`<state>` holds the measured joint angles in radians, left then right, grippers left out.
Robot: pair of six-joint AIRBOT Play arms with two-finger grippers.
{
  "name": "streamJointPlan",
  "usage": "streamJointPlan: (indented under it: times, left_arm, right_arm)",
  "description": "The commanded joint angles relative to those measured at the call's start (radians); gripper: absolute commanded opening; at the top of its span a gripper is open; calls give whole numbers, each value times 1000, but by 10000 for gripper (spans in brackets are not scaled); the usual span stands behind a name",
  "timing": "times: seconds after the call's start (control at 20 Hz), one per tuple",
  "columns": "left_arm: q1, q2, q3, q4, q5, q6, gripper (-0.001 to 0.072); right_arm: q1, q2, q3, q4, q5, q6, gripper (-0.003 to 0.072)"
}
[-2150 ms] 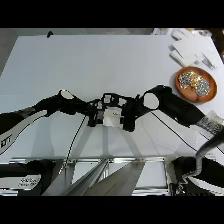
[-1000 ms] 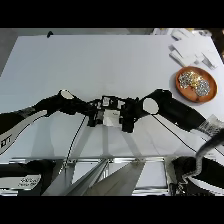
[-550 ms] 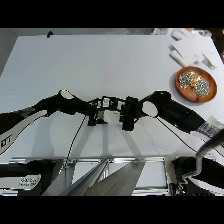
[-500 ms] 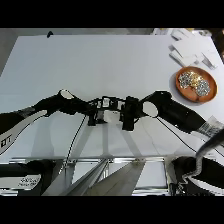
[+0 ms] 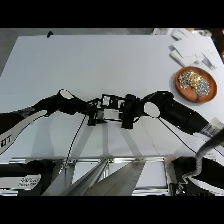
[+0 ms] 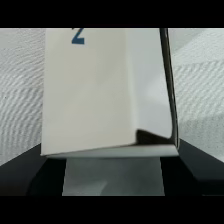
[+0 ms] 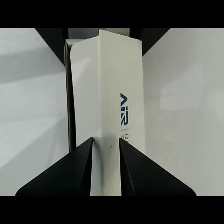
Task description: Fold the box and place the chain.
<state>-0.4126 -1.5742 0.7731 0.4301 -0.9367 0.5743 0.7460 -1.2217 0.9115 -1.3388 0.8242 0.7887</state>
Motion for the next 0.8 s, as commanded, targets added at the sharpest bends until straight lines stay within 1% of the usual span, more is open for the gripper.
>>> streamJointPlan:
  times: [0.0,0.15,0.2,0.25,0.35,0.4,0.45,0.6,0.75]
  left_arm:
    - [0,0,0,1,-3,2,33]
    - [0,0,0,0,-2,2,33]
    - [0,0,0,0,-3,2,33]
    - [0,0,0,0,-3,2,33]
    - [0,0,0,0,-2,2,33]
    - [0,0,0,0,-2,2,33]
    - [0,0,0,1,-3,2,33]
    - [0,0,0,1,-3,2,33]
    - [0,0,0,0,-2,2,33]
  right_arm:
    - [0,-18,-6,11,0,1,150]
    - [0,-32,-14,11,3,1,153]
    - [0,-31,-14,15,7,1,171]
    - [0,-30,-14,23,14,0,227]
    - [0,-26,-14,48,39,0,305]
    - [0,-21,-14,64,50,-1,330]
    - [0,-13,-14,72,53,-1,331]
    - [-5,22,-14,70,49,-2,412]
    - [-58,48,-13,142,49,0,406]
